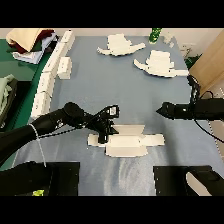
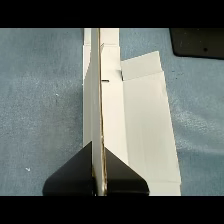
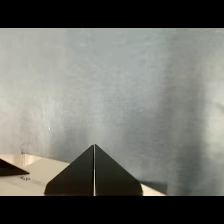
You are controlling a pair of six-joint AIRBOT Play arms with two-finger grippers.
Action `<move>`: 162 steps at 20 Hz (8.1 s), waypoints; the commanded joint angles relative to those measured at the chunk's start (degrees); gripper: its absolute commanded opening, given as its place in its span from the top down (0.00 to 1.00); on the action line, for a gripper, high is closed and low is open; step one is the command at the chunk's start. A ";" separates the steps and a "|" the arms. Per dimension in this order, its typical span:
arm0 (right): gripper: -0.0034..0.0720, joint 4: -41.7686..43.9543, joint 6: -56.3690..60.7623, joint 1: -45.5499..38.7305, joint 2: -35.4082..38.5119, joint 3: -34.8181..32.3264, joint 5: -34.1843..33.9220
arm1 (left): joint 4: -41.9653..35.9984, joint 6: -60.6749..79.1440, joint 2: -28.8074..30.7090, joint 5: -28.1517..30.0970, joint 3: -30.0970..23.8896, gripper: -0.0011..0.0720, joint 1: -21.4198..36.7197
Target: Fold the box.
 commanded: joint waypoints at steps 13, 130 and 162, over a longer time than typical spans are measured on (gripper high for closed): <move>0.94 -9.55 -3.21 42.56 13.88 -9.01 -10.01 | 0.44 -0.13 -0.02 -0.09 0.07 0.97 0.07; 0.42 1.44 -72.57 23.93 -10.67 -13.99 10.80 | 0.44 -0.13 -0.02 -0.09 0.07 0.97 0.07; 0.42 1.29 -72.57 23.91 -10.64 -13.99 10.78 | -1.46 -0.13 -0.02 0.61 0.09 0.72 -0.17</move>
